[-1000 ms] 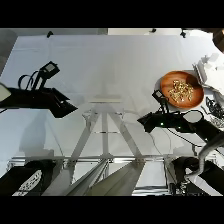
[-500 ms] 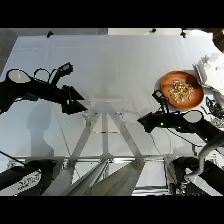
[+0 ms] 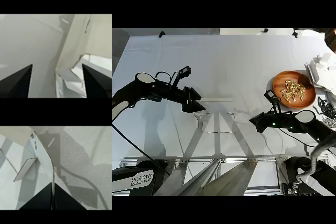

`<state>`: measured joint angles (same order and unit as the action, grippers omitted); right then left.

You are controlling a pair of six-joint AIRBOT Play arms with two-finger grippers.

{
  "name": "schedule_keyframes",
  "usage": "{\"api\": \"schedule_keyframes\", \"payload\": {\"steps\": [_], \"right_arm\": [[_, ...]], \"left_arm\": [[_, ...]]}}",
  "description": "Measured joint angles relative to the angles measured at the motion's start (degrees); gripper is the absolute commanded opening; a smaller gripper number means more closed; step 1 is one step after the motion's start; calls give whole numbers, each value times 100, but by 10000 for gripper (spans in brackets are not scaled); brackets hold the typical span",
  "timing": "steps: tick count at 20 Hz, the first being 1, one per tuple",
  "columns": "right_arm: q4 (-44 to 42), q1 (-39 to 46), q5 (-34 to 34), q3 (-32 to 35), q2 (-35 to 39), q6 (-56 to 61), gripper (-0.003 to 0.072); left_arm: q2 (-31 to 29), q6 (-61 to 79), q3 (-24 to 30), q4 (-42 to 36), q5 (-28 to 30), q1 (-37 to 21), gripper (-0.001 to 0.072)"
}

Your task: Fold the box and place the chain.

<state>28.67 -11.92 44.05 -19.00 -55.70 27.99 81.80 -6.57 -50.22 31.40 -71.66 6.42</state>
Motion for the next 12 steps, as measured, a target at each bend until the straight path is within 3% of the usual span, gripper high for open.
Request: {"api": "schedule_keyframes", "payload": {"steps": [9,12], "right_arm": [[0,0,0,0,0,0,15],[0,0,0,2,0,2,15]], "left_arm": [[297,505,-2,-140,896,531,688],[479,531,-2,-227,914,586,359]]}}
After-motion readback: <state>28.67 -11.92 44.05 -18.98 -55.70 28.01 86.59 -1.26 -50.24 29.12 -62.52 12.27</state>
